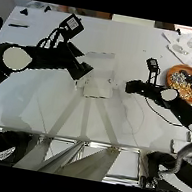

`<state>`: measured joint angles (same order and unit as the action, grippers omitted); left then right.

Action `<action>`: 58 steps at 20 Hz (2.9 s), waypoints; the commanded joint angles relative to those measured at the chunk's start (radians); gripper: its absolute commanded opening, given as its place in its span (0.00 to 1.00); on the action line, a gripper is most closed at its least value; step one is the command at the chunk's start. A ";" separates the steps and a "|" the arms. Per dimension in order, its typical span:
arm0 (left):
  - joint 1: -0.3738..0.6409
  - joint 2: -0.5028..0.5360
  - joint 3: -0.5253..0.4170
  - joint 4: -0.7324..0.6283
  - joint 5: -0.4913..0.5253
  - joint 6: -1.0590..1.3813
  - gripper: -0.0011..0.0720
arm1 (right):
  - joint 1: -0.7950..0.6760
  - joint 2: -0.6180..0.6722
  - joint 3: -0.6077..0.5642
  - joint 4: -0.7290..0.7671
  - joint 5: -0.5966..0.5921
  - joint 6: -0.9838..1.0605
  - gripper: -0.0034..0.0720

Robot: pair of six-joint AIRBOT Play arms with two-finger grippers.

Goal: Fold the box and place the chain.

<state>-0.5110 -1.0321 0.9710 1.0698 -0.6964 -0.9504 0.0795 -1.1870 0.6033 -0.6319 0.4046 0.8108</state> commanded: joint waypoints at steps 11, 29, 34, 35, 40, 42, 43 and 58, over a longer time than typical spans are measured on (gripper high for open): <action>0.009 -0.002 0.000 -0.003 -0.014 0.008 0.97 | 0.001 0.001 -0.001 0.000 -0.001 0.000 0.06; 0.394 -0.460 0.187 -0.381 -0.512 0.122 0.74 | 0.001 0.001 -0.001 0.000 -0.002 0.000 0.06; 0.362 -0.661 0.402 -0.346 -0.553 0.114 0.75 | 0.001 0.001 -0.001 0.000 -0.002 0.000 0.06; 0.350 -0.674 0.411 -0.333 -0.526 0.121 0.78 | 0.001 0.001 -0.001 0.000 -0.001 0.000 0.06; 0.295 -0.682 0.411 -0.332 -0.426 0.235 0.90 | 0.001 0.001 -0.001 0.000 -0.001 0.000 0.06; 0.281 -0.685 0.411 -0.332 -0.429 0.278 0.88 | 0.001 0.001 -0.001 0.000 -0.002 0.000 0.06; 0.275 -0.687 0.411 -0.333 -0.426 0.286 0.88 | 0.001 0.001 -0.001 0.000 -0.002 0.000 0.06; 0.247 -0.768 0.411 -0.363 -0.436 0.462 0.06 | 0.001 0.001 -0.001 0.000 -0.002 0.000 0.06</action>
<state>-0.2630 -1.7897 1.3811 0.7094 -1.1381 -0.5079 0.0795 -1.1870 0.6029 -0.6315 0.4019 0.8104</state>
